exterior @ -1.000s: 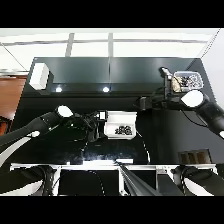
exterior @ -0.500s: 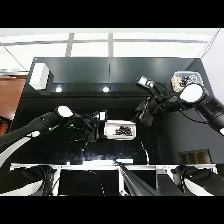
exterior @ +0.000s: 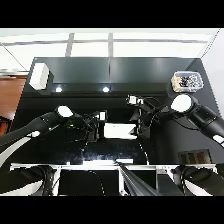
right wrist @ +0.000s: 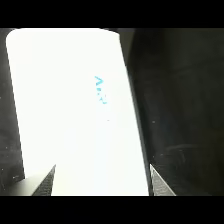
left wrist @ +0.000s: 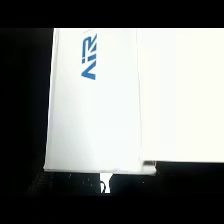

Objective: Fold the box and place the chain.

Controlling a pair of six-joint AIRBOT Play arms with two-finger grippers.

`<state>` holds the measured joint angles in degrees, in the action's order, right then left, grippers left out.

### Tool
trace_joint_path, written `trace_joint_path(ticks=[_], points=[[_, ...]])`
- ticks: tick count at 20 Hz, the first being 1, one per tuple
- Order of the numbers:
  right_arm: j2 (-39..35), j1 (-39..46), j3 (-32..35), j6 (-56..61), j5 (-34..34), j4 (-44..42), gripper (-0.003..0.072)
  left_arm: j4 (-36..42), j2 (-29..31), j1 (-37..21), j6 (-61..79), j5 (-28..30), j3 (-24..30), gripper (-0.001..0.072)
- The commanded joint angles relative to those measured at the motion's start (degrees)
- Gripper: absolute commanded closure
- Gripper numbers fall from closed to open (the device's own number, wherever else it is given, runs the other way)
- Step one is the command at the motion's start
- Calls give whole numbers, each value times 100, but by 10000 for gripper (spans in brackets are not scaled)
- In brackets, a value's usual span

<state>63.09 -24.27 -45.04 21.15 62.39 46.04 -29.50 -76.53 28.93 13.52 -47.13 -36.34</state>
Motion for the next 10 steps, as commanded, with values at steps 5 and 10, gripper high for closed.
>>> trace_joint_path(ticks=[5, 10], points=[[55, -155, 48, -103, 22, 184, -22, 0, 0, 2, 0, -7, 0, 434], [149, -243, 48, -98, -459, 229, -22, 0, 0, 2, 0, -9, 0, 434]])
